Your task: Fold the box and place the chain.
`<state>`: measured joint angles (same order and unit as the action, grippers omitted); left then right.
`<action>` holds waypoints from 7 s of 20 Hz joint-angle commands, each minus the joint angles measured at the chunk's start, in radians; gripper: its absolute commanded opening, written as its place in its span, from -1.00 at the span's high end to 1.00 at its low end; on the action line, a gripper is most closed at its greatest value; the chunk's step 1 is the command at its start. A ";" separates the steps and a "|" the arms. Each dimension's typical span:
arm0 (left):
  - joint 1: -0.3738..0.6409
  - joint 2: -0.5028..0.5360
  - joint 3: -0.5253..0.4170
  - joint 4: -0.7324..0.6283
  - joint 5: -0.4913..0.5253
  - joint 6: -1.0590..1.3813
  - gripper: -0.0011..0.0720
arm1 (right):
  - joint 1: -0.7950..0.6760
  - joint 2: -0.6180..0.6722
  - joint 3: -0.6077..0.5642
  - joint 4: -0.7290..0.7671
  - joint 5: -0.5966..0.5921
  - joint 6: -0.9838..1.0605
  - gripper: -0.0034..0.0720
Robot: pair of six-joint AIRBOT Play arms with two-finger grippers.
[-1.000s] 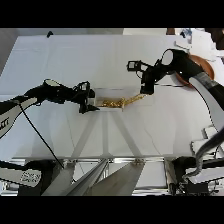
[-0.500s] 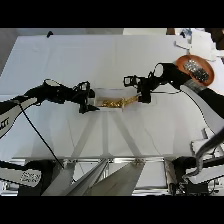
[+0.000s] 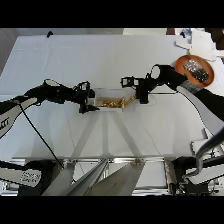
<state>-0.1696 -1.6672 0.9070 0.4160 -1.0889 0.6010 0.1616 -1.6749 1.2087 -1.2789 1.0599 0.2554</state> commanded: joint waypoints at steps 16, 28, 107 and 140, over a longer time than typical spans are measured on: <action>0.000 0.000 0.000 0.000 0.000 0.000 -0.11 | 0.254 0.285 0.002 0.222 -0.174 0.193 0.87; 0.000 0.000 0.000 0.000 0.000 0.000 -0.11 | 0.337 0.250 0.003 0.076 -0.217 0.497 -0.19; 0.000 0.000 0.000 0.000 0.000 0.000 -0.11 | 0.386 0.152 0.043 0.017 -0.294 0.384 0.19; 0.000 0.000 0.000 0.000 0.000 0.000 -0.11 | 0.410 0.173 0.044 -0.010 -0.244 0.482 -0.58</action>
<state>-0.1699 -1.6672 0.9070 0.4149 -1.0882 0.6014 0.5716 -1.5173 1.2514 -1.2846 0.8181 0.7364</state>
